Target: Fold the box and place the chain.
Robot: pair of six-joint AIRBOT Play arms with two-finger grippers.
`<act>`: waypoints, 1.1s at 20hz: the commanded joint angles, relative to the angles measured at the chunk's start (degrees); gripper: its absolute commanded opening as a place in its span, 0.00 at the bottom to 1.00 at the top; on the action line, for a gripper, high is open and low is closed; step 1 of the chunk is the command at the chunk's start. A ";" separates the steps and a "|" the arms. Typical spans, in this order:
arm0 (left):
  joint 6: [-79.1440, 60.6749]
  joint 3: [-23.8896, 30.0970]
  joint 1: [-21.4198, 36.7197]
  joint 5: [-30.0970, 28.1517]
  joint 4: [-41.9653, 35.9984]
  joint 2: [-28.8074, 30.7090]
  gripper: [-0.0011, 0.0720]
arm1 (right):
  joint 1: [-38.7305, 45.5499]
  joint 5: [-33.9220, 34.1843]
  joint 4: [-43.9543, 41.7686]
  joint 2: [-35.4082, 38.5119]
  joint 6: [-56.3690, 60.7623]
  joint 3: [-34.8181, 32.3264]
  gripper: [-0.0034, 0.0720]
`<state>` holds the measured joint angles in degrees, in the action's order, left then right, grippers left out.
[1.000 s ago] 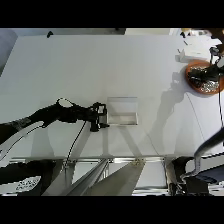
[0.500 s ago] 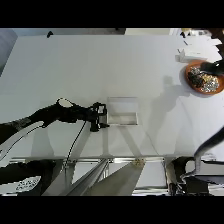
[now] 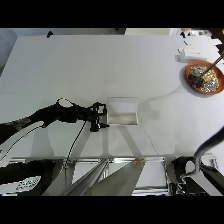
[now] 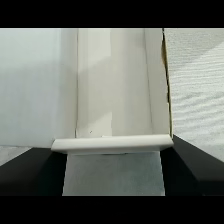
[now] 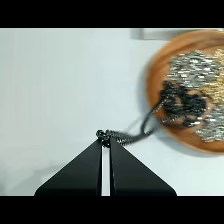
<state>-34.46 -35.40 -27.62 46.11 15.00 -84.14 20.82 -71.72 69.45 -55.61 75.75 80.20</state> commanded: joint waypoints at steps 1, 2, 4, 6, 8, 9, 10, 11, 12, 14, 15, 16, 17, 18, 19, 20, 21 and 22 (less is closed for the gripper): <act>-0.02 0.02 0.02 0.00 0.02 0.04 0.32 | -0.04 -9.20 -9.97 6.10 -1.31 0.00 0.06; -0.02 0.02 0.02 0.00 0.02 0.04 0.32 | -0.04 -11.45 -11.50 6.93 -1.31 0.00 0.06; -0.02 0.02 0.02 0.00 0.02 0.04 0.32 | -0.42 -14.43 -13.97 8.61 -1.31 0.00 0.06; -0.02 0.02 0.02 0.00 0.02 0.04 0.32 | -3.17 -14.64 -14.51 10.38 -1.25 0.00 0.06; -0.02 0.02 0.02 0.00 0.02 0.04 0.32 | -8.00 -15.65 -14.84 11.63 -1.18 0.00 0.07; -0.02 0.02 0.02 0.00 0.02 0.04 0.32 | -10.99 -16.98 -15.21 11.98 -1.07 0.00 0.07; -0.02 0.02 0.02 0.00 0.02 0.04 0.32 | -13.90 -17.97 -15.28 12.13 -0.98 -0.02 0.07; -0.02 0.02 0.02 0.00 0.02 0.04 0.32 | -17.16 -18.58 -15.26 12.15 -0.96 -0.02 0.07; -0.02 0.02 0.02 0.00 0.02 0.04 0.32 | -20.00 -18.78 -15.23 12.15 -0.68 -0.07 0.07; -0.02 0.02 0.02 0.00 0.00 0.04 0.32 | -25.94 -18.25 -15.26 12.15 1.16 -1.20 0.07; -0.02 0.02 0.02 -0.02 0.02 0.04 0.32 | -29.35 -16.61 -15.26 12.17 2.27 -2.69 0.07; -0.02 0.02 0.02 0.00 0.02 0.04 0.32 | -32.79 -14.43 -15.26 12.15 2.38 -4.39 0.07; -0.02 0.02 0.02 0.00 0.02 0.04 0.32 | -36.52 -11.15 -15.23 12.15 2.45 -6.69 0.07; -0.02 0.02 0.02 0.00 0.02 0.04 0.32 | -39.89 -8.11 -15.15 12.13 2.45 -9.03 0.07; -0.02 0.02 0.02 -0.02 0.00 0.04 0.32 | -43.28 -5.07 -14.51 12.13 2.45 -11.74 0.07; -0.02 0.02 0.02 0.00 0.02 0.04 0.32 | -46.14 -2.73 -13.20 12.02 2.60 -14.19 0.07; -0.02 0.02 0.02 0.00 0.02 0.04 0.32 | -48.89 -0.24 -11.19 11.89 4.20 -16.79 0.07; -0.02 0.02 0.02 -0.02 0.02 0.04 0.32 | -51.08 2.21 -9.31 11.65 5.86 -19.15 0.07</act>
